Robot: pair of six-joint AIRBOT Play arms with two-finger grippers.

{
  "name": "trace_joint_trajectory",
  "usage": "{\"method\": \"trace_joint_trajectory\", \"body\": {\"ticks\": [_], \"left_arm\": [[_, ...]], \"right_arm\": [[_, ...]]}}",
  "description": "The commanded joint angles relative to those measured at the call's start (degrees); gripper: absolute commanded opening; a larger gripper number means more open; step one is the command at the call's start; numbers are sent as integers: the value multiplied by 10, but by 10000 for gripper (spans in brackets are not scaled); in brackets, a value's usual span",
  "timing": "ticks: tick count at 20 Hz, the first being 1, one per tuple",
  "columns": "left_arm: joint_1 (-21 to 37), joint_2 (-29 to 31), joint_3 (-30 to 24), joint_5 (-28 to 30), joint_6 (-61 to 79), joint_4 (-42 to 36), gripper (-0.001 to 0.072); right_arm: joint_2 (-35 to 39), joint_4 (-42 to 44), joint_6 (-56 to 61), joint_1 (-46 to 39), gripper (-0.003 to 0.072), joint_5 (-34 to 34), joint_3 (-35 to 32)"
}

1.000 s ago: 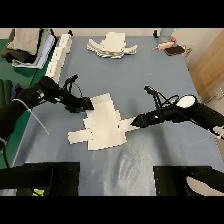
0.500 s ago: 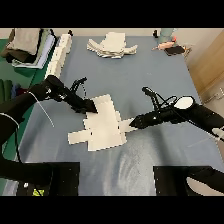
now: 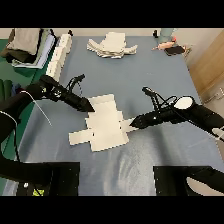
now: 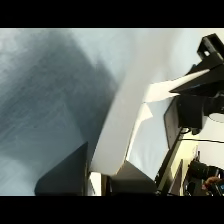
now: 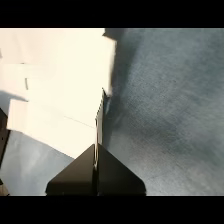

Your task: Fold the box.

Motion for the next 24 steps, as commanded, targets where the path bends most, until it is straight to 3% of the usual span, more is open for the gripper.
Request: {"method": "trace_joint_trajectory", "body": {"ticks": [1, 3, 4, 5, 6, 10, 11, 12, 14, 16, 19, 21, 22, 24], "left_arm": [[-7, 0, -2, -4, 32, -17, 107], [-9, 0, -2, -5, 43, -17, 105], [-9, 0, -2, -5, 44, -17, 51], [-9, 0, -2, -9, 45, -17, 16], [-10, 0, -2, -8, 45, -17, 16], [-11, 0, -1, -2, 45, -17, 16], [-11, 0, -1, 6, 55, -17, 15], [-11, 0, -1, 15, 85, -19, 14], [-17, 5, -1, 37, 148, -24, 12], [-41, 23, -2, 72, 191, -25, 10], [-97, 83, -2, 170, 253, -25, 10], [-139, 129, -11, 214, 309, -28, 10], [-159, 148, -22, 228, 341, -29, 10], [-200, 183, -58, 274, 400, -46, 10]], "right_arm": [[0, 0, 1, 0, 2, -2, 0], [0, 1, 1, 0, 13, -6, 0], [0, 1, 3, 0, 106, -8, 0], [0, 0, 13, 0, 256, -12, 0], [0, -4, 20, 0, 348, -19, 0], [0, -70, 81, -14, 400, -32, 13], [0, -99, 115, -24, 498, -31, 21], [1, -127, 150, -35, 549, -29, 31], [5, -170, 207, -60, 549, -20, 57], [10, -178, 232, -87, 548, -7, 84], [19, -178, 252, -104, 500, 0, 112], [26, -177, 255, -104, 80, -3, 121], [30, -172, 255, -104, 28, -7, 122], [39, -156, 255, -104, 2, -18, 122]]}}
